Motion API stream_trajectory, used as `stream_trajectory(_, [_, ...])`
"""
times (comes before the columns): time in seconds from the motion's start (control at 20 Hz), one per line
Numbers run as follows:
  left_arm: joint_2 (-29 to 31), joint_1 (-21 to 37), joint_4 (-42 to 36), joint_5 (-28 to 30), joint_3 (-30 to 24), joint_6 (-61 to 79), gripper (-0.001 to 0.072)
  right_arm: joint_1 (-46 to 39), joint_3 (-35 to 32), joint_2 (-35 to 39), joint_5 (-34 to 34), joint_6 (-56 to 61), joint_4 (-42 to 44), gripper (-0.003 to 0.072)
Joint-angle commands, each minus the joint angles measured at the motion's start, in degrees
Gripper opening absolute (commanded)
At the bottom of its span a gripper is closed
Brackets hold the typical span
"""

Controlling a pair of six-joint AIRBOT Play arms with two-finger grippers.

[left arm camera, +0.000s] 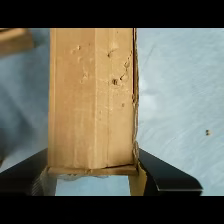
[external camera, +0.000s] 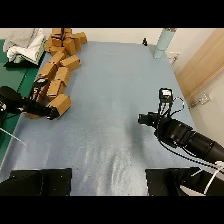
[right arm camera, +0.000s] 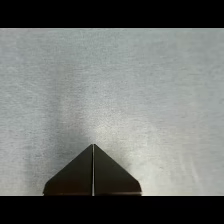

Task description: Fold the box.

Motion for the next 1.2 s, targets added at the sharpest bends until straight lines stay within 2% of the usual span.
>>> stream_trajectory(0.0, [0.2,1.2,8.1,-2.4,-0.1,-12.9,0.0514,0.0,0.0,-0.3,0.0,0.0,-1.1,0.0006])
stream_trajectory(0.1, [-0.2,1.2,10.8,-0.9,-0.2,-17.8,0.0513,0.0,0.0,-0.3,0.2,0.0,-1.2,0.0005])
stream_trajectory(0.4, [-1.3,1.2,10.5,7.2,-0.5,-22.6,0.0513,0.0,0.0,-0.3,0.9,0.0,-1.1,0.0005])
stream_trajectory(0.65, [-3.9,1.1,5.8,12.2,-0.6,-22.6,0.0513,0.0,0.0,-0.3,0.9,0.0,-1.6,0.0005])
stream_trajectory(0.75, [-5.3,1.1,3.4,12.8,-0.6,-22.6,0.0514,0.0,0.0,-0.3,0.9,0.0,-1.6,0.0005])
stream_trajectory(1.15, [-7.0,1.1,4.3,12.4,-0.6,-22.2,0.0514,0.0,0.0,-0.3,0.9,0.0,-1.5,0.0006])
